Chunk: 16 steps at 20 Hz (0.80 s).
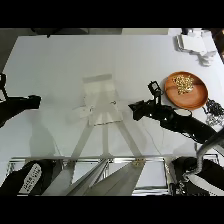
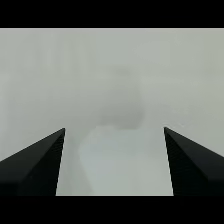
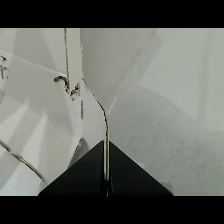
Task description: Fold the box and place the chain.
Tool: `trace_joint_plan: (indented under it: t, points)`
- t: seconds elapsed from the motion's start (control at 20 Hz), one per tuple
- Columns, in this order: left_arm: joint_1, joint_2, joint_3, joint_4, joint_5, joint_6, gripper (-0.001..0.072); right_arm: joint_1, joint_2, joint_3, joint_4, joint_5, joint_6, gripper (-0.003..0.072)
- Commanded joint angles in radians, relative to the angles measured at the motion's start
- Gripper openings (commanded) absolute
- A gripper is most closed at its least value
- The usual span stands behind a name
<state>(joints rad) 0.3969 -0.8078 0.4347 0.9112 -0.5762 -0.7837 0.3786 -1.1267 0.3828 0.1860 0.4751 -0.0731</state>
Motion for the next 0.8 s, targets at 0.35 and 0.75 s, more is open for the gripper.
trace_joint_plan:
  t: [0.35, 0.75]
  points:
    - [-0.299, -0.095, 0.157, -0.191, -0.116, 0.031, 0.0560, 0.002, 0.000, 0.000, 0.028, 0.007, -0.002, 0.0007]
    - [-0.404, -0.605, 0.560, -0.353, -0.482, 0.082, 0.0661, 0.002, 0.000, 0.000, 0.021, 0.010, -0.002, 0.0008]
